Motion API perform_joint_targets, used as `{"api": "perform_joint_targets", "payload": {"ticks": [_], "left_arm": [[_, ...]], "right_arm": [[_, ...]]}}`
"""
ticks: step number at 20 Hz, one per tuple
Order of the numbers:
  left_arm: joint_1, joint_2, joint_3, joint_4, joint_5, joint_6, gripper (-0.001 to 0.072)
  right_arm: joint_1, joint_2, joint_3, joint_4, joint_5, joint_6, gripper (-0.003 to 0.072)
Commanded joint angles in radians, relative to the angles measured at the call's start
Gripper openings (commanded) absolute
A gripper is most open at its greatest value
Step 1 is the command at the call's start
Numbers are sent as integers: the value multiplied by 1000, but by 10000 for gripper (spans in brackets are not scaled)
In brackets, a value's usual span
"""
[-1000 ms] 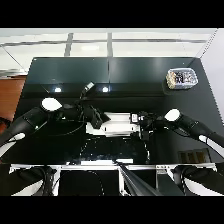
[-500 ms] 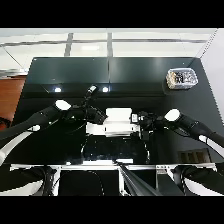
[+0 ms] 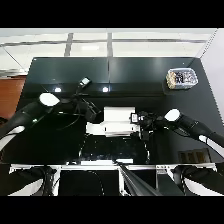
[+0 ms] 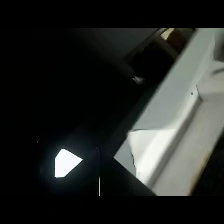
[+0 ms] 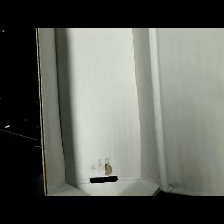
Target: Fold the box and place the chain.
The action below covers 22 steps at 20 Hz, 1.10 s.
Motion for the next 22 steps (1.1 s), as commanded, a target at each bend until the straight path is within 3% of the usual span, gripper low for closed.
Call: {"api": "perform_joint_targets", "payload": {"ticks": [1,5,6,8,9,17,19,22], "left_arm": [[25,179,-71,108,-87,9,27],[17,229,-185,109,-89,381,28],[6,216,-189,109,-80,486,72],[-37,183,-189,110,-20,663,663],[-62,163,-186,114,39,657,714],[-164,-53,-79,154,45,574,681],[-183,-62,-77,145,40,574,464],[-190,-62,-77,108,35,584,339]], "right_arm": [[0,0,0,0,0,0,8],[0,0,0,0,0,0,8],[0,0,0,0,0,0,8],[0,0,0,0,0,0,8],[0,0,0,0,0,0,8],[0,0,0,0,0,0,8],[0,0,0,0,0,0,8],[0,0,0,0,0,0,8]]}}
